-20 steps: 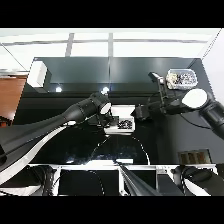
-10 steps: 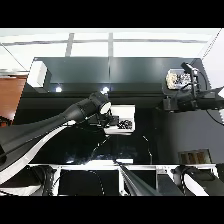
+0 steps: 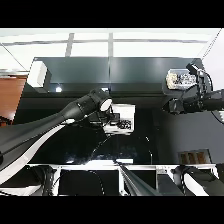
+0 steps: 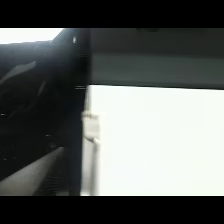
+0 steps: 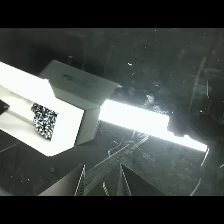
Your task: Fold the box and place the chain.
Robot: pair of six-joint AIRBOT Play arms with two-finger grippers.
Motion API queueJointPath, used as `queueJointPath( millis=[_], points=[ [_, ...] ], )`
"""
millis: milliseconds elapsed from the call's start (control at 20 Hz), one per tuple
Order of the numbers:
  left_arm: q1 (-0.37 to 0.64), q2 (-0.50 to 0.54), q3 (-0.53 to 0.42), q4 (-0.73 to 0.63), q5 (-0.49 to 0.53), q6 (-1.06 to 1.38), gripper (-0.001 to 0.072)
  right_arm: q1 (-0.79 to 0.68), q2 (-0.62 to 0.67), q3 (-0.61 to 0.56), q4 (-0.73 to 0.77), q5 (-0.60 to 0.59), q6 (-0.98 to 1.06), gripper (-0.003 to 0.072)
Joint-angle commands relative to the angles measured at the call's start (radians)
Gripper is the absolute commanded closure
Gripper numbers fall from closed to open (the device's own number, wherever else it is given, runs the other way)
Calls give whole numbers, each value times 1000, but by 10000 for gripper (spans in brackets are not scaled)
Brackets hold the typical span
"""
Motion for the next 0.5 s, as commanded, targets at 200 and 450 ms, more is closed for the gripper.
queueJointPath(
  millis=[200, 450],
  points=[
    [19, 203, -23, 127, -47, 148, 175, -3, 0, 0, -48, -21, -1, 414],
    [313, 458, -318, 57, -37, 167, 177, -2, 0, 0, -61, -18, -1, 413]
  ],
)
